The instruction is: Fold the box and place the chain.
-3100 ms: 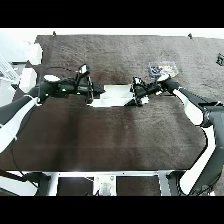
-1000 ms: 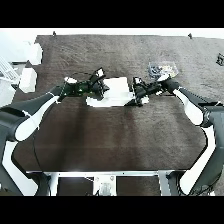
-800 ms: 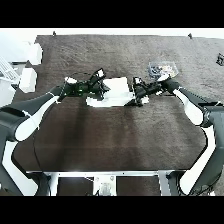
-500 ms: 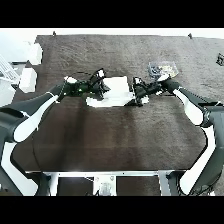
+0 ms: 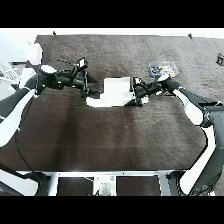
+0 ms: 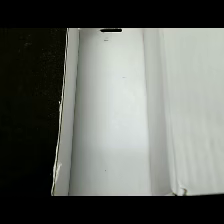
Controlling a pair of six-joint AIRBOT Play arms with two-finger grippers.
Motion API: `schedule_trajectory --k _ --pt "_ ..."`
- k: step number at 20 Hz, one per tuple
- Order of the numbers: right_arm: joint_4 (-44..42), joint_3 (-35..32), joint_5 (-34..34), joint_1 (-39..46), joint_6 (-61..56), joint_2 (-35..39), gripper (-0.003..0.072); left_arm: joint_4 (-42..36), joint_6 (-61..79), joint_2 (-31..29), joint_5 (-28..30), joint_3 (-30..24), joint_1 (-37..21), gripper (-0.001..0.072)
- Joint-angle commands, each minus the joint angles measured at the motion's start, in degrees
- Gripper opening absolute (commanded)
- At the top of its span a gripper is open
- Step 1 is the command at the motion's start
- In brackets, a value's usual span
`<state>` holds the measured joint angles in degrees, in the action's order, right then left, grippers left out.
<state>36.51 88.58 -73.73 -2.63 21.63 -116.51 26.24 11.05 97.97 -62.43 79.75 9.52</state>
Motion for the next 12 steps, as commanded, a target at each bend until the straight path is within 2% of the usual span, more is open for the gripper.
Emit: schedule_trajectory --k 1,5,8,10,12 --pt "0.0 0.0 0.0 0.0 0.0 0.0 0.054 13.1 -8.8 -0.5 -0.3 0.0 1.4 0.0568" --pt "0.0 0.0 0.0 0.0 0.0 0.0 0.054 15.6 -9.1 0.2 3.4 0.0 3.5 0.0569" --pt "0.0 0.0 0.0 0.0 0.0 0.0 0.0539 15.8 -9.1 1.7 3.5 0.0 3.5 0.0569" --pt "0.0 0.0 0.0 0.0 0.0 0.0 0.0539 15.8 -9.2 2.8 3.7 0.1 3.5 0.0616" --pt "0.0 0.0 0.0 0.0 0.0 0.0 0.054 15.8 -9.3 3.9 4.3 0.3 3.5 0.0616"
